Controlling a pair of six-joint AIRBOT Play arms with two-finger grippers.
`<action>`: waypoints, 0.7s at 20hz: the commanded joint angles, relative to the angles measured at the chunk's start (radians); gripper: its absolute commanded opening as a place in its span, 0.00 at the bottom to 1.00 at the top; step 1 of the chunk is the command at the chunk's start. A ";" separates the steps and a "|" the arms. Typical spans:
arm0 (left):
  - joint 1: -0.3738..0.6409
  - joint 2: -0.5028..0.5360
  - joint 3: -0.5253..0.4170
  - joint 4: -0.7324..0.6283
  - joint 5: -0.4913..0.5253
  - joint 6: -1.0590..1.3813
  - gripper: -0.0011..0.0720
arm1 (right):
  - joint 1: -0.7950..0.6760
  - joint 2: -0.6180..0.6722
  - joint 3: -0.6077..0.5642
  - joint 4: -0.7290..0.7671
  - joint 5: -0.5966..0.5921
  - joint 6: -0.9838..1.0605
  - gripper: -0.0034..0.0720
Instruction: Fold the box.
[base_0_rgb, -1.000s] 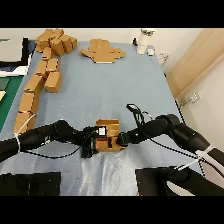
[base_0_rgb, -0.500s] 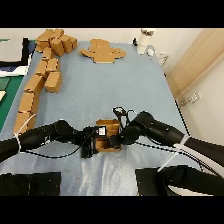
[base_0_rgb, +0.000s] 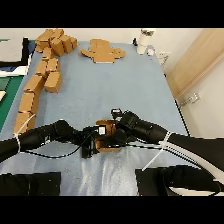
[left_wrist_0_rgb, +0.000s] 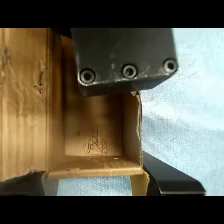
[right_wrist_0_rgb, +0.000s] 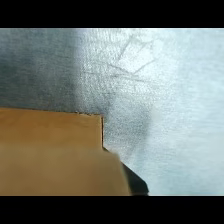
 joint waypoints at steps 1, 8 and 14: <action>0.000 0.000 0.000 0.002 0.000 0.005 0.66 | 0.006 -0.011 0.005 0.004 -0.009 0.018 0.05; 0.000 0.000 0.000 0.002 0.000 0.005 0.66 | 0.005 0.080 0.028 0.039 -0.085 0.008 0.68; 0.000 0.000 0.000 0.002 0.000 0.005 0.66 | -0.043 0.272 0.029 0.018 -0.185 0.008 0.68</action>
